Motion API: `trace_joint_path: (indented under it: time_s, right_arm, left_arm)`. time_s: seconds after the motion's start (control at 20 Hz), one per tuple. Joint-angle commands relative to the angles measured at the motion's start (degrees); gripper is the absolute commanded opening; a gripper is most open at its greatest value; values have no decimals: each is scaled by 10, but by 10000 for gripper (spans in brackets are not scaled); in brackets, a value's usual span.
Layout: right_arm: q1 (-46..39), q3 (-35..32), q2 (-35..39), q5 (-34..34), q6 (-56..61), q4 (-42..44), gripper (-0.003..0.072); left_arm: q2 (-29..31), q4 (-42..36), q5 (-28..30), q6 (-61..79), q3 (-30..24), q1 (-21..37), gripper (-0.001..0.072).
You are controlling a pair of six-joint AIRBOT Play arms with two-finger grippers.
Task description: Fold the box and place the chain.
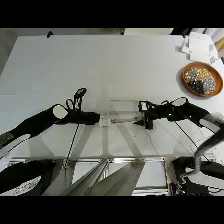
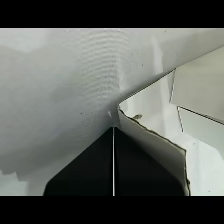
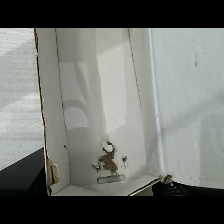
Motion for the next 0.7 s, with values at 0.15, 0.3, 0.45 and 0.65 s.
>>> trace_joint_path:
  time_s: [0.15, 0.3, 0.45, 0.65]
  right_arm:
    - [0, 0, 0, 0, 0, 0, 421]
    - [0, 0, 0, 0, 0, 0, 421]
    - [0, 0, 0, 0, 0, 0, 421]
    - [0, 0, 0, 0, 0, 0, 421]
  left_arm:
    - [-10, -1, -30, -13, 30, -12, 2]
    - [-10, -1, -43, -14, 61, -31, 2]
    - [-10, -5, -43, -14, 74, -40, 10]
    - [-9, -15, -55, -14, 74, -41, 127]
